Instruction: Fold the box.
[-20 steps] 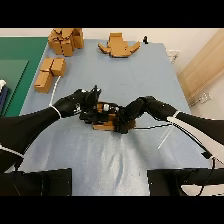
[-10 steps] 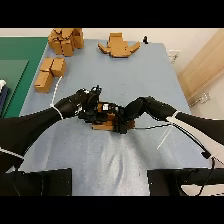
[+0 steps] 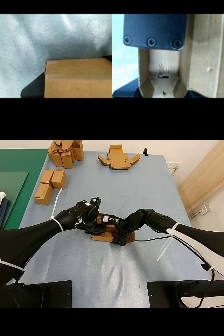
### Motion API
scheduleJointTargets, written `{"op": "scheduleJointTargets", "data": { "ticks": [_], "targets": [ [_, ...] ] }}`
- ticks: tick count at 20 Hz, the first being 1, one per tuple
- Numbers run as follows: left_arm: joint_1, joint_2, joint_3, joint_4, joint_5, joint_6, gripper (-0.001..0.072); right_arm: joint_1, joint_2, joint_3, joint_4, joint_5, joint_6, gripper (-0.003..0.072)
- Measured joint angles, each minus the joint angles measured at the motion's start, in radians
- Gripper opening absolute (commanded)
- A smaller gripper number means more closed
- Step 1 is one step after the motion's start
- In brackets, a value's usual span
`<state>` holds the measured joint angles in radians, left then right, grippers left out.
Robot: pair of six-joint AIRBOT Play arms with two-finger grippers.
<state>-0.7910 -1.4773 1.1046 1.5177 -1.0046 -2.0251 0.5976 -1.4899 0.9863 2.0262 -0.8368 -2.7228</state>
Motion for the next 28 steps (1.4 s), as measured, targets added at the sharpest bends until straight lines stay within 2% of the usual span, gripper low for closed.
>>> {"op": "scheduleJointTargets", "data": {
  "ticks": [11,28],
  "targets": [
    [-0.033,-0.024,0.002,0.101,0.017,-0.061,0.0033,0.001,0.000,0.002,-0.005,0.001,-0.007,0.0508],
    [-0.055,-0.048,0.040,0.117,-0.038,-0.108,0.0039,0.001,0.000,0.000,-0.004,-0.003,-0.001,0.0508]
  ]
}}
